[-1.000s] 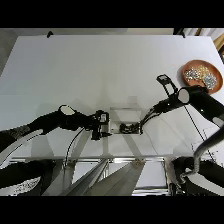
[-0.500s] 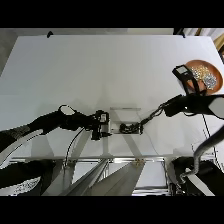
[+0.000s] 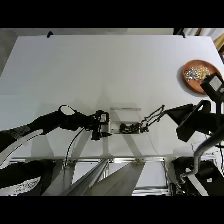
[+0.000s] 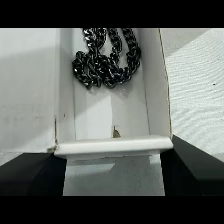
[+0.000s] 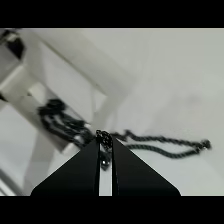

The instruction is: Fold the box and place the chain.

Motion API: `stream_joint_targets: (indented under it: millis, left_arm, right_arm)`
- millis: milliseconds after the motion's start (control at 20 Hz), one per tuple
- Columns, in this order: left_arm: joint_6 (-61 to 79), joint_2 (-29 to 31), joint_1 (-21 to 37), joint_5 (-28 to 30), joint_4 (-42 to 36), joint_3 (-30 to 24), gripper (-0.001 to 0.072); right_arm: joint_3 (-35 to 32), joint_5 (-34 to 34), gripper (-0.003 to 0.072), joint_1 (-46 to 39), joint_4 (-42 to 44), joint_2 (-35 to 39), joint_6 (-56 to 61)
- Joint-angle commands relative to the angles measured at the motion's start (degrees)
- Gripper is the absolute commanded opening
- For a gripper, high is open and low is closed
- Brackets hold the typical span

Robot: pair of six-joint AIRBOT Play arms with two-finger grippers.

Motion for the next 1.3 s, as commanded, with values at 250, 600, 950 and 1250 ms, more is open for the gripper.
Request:
stream_joint_targets:
  millis: [250,600,950,1250]
  left_arm:
    - [0.0,0.0,0.0,0.0,0.0,0.0,0.0153]
    - [0.0,0.0,0.0,0.0,0.0,0.0,0.0153]
    - [0.0,0.0,0.0,0.0,0.0,0.0,0.0153]
    - [0.0,0.0,0.0,0.0,0.0,0.0,0.0153]
  right_arm:
    - [3.7,0.8,0.0015,0.0,21.3,2.3,-13.3]
    - [4.2,-4.4,0.0015,0.0,30.5,-1.2,-17.5]
    - [4.1,0.1,0.0015,0.0,29.4,-17.5,-17.4]
    - [4.1,4.5,0.0015,3.3,27.8,-30.6,-16.6]
